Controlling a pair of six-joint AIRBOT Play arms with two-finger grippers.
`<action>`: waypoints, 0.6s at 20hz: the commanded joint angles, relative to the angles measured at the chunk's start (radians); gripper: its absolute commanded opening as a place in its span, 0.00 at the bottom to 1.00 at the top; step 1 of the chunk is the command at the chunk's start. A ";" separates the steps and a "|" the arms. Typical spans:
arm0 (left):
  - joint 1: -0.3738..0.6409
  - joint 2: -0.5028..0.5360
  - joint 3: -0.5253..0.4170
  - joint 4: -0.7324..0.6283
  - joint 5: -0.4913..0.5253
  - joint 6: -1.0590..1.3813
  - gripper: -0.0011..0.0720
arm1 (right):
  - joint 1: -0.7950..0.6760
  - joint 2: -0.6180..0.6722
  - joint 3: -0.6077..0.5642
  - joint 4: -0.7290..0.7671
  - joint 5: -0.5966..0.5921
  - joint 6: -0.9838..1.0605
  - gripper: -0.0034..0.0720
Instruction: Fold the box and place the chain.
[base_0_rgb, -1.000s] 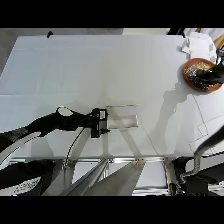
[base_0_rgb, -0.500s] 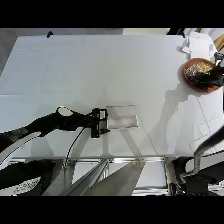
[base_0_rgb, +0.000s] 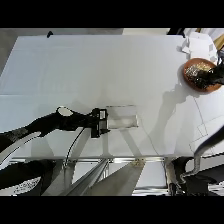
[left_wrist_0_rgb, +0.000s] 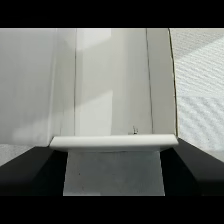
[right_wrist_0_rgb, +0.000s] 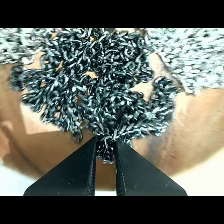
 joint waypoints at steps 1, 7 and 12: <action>0.000 0.000 0.000 0.000 0.000 0.000 0.38 | 0.000 0.100 0.000 0.008 0.005 -0.063 0.06; 0.000 0.000 0.000 0.000 0.000 0.000 0.38 | 0.001 0.326 0.000 0.118 0.085 -0.211 0.06; 0.000 0.000 0.000 0.000 0.000 0.000 0.38 | 0.001 0.483 0.000 0.307 0.200 -0.326 0.06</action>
